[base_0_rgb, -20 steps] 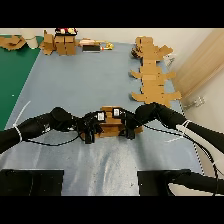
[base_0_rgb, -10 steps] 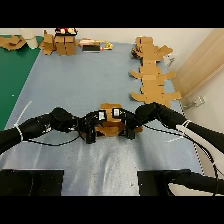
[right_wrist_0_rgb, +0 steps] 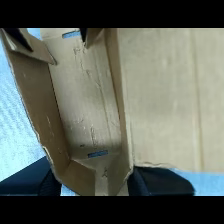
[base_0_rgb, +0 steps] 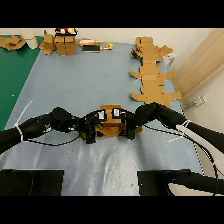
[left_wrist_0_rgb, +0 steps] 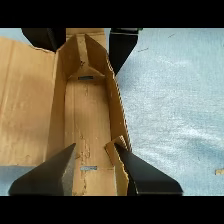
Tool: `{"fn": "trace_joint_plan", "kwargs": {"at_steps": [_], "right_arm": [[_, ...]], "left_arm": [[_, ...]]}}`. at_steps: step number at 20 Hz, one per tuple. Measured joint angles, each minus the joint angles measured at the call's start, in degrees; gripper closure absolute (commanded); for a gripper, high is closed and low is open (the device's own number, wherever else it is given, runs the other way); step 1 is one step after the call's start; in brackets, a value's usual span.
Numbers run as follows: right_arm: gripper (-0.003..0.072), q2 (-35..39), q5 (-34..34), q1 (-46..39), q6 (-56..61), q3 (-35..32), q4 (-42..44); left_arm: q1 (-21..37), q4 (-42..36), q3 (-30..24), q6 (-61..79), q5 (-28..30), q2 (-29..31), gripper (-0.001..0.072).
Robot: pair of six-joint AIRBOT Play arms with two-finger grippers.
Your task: Fold the box.
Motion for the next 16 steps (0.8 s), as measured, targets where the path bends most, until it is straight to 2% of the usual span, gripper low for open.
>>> {"fn": "trace_joint_plan", "kwargs": {"at_steps": [1,2,8,11,14,16], "right_arm": [[0.0240,0.0,0.0,0.0,0.0,0.0,0.0],[0.0240,0.0,0.0,0.0,0.1,0.0,0.0],[0.0239,0.0,0.0,0.0,0.2,0.0,0.2],[0.0240,0.0,0.1,0.0,0.2,0.0,0.2],[0.0239,0.0,0.0,0.0,0.2,0.0,0.2],[0.0240,0.0,0.0,0.0,0.2,0.0,0.2]], "left_arm": [[0.0,0.0,0.0,-0.1,0.0,0.1,0.0512],[0.0,0.1,0.0,-0.1,0.1,0.3,0.0541],[0.2,1.5,0.0,-2.8,0.5,4.1,0.0541],[0.3,5.3,0.0,-6.5,0.4,6.0,0.0541],[3.0,11.3,0.0,-14.4,0.3,8.0,0.0542],[7.0,15.4,0.0,-21.5,-0.4,10.3,0.0543]]}}
